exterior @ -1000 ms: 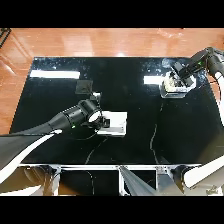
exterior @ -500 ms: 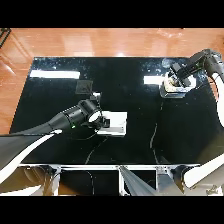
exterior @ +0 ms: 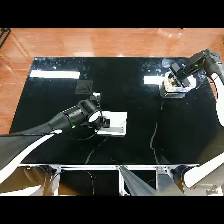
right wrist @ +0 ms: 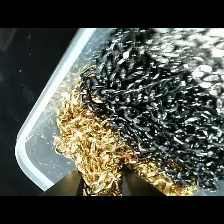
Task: Fold the box and place the chain.
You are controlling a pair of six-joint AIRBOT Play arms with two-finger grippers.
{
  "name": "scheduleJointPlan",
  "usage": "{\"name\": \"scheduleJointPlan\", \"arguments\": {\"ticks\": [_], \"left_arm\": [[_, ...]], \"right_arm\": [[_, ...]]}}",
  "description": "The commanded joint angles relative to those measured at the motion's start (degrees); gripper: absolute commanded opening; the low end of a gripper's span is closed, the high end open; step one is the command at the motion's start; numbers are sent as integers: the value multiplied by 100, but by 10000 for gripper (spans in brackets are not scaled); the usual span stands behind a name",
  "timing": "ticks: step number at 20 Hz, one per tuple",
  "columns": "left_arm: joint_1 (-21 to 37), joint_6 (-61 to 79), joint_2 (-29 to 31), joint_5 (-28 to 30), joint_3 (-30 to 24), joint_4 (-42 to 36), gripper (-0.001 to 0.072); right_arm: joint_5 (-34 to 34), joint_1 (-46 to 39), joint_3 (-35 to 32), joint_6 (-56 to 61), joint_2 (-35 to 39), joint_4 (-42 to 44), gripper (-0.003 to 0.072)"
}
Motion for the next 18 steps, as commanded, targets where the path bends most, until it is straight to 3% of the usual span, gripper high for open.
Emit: {"name": "scheduleJointPlan", "arguments": {"ticks": [1,6,18], "left_arm": [[0,0,2,0,-2,-2,28],[0,-2,2,4,-2,-2,28],[-2,-2,2,4,-2,-17,28]], "right_arm": [[-37,-4,13,-369,-17,105,22],[-289,-33,24,-1141,210,144,21],[-634,-437,24,-3099,1891,129,21]]}}
